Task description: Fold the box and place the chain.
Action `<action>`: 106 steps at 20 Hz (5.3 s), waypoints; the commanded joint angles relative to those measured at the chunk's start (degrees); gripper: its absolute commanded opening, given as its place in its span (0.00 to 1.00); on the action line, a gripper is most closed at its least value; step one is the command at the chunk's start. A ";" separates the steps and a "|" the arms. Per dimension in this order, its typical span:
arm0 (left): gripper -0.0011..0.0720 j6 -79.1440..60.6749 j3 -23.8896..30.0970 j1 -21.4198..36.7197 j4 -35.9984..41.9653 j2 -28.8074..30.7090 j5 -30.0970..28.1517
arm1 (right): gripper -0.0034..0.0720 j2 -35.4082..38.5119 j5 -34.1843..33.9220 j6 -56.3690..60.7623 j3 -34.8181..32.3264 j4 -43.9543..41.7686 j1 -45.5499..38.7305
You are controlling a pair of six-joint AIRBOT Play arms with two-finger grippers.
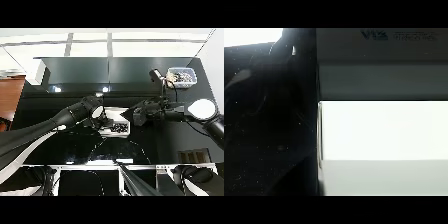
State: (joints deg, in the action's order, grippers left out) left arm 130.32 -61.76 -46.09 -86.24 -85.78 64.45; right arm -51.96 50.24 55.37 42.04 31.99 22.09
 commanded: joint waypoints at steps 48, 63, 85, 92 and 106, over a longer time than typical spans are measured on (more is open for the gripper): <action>0.98 -148.10 25.00 28.65 50.75 13.84 -11.87 | 0.68 -0.39 2.64 -0.26 0.07 11.78 -10.58; 0.98 -146.22 23.74 26.10 53.92 8.41 -13.46 | 0.68 -0.39 2.45 -0.24 0.09 11.61 -10.54; 0.68 -146.49 20.83 20.31 52.22 5.79 -14.95 | 0.99 -11.47 -17.18 8.09 0.07 6.82 -8.26; 0.68 -146.49 20.83 20.28 52.19 5.79 -14.97 | 0.98 -11.28 -3.02 -19.80 0.11 6.16 -0.39; 0.68 -146.38 20.83 20.28 52.19 5.79 -15.17 | 0.98 -13.07 -2.86 -41.27 0.02 8.24 6.21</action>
State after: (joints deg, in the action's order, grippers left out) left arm -16.14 -40.91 -25.80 -34.04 -79.94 49.43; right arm -64.60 49.54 16.27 42.09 39.16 27.55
